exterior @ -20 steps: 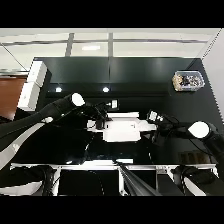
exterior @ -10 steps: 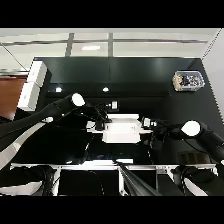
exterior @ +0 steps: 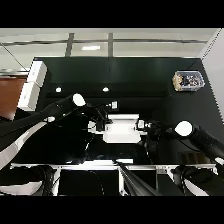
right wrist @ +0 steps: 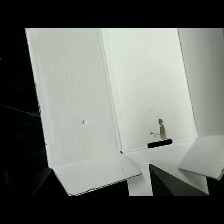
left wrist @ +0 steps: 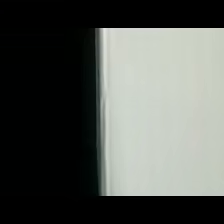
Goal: Fold the box and place the chain.
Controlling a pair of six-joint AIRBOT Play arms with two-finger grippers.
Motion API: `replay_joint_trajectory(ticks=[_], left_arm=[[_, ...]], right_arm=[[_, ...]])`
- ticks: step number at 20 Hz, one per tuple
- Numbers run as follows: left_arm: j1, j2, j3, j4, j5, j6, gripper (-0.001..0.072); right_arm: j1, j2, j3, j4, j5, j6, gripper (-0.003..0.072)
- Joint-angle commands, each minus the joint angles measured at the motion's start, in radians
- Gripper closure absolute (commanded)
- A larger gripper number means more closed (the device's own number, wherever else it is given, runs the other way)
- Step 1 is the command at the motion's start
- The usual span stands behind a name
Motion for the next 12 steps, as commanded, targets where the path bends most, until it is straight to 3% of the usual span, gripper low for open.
replay_joint_trajectory(ticks=[1,12], left_arm=[[0.0,-0.001,-0.001,0.005,-0.003,0.0,0.0683],[0.0,-0.001,-0.001,0.005,-0.009,0.0,0.0683]], right_arm=[[0.004,-0.003,0.001,0.104,-0.026,0.003,-0.002],[-0.059,-0.003,0.127,0.038,-0.062,-0.106,-0.0014]])
